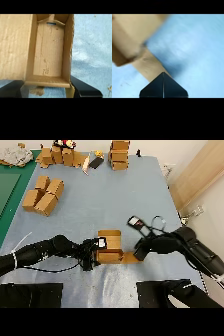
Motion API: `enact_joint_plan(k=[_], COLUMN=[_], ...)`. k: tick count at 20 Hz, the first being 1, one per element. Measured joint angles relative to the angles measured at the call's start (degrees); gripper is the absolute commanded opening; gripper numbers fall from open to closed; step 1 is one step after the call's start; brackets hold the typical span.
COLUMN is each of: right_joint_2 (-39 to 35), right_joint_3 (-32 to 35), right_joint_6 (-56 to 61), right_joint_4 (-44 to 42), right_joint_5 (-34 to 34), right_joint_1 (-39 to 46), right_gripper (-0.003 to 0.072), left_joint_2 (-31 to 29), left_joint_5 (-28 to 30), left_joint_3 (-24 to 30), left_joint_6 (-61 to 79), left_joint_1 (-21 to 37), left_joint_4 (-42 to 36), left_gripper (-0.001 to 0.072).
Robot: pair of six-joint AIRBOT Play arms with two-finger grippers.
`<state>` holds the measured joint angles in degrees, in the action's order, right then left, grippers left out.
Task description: Fold the box.
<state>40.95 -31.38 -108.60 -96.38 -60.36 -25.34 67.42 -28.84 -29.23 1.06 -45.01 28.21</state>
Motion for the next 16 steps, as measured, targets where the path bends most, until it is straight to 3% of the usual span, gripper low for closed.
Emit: enact_joint_plan(k=[5, 9, 16], right_joint_2=[-1.38, 1.9, 7.76], right_joint_3=[1.11, 3.69, 7.15], right_joint_6=[13.46, 16.65, 16.26], right_joint_4=[4.0, -2.86, -15.28], right_joint_5=[-4.09, -3.8, -3.28], right_joint_1=[14.16, 20.57, 22.84], right_gripper=[0.0003, 0.0003, 0.0002], left_joint_2=[0.0, 0.0, 0.0], left_joint_5=[-0.04, -0.07, -0.09], left_joint_3=[0.0, 0.0, 0.0], left_joint_6=[0.0, 0.0, 0.0], left_joint_1=[0.0, 0.0, 0.0], left_joint_4=[0.0, 0.0, 0.02], left_gripper=[0.0518, 0.0519, 0.0518])
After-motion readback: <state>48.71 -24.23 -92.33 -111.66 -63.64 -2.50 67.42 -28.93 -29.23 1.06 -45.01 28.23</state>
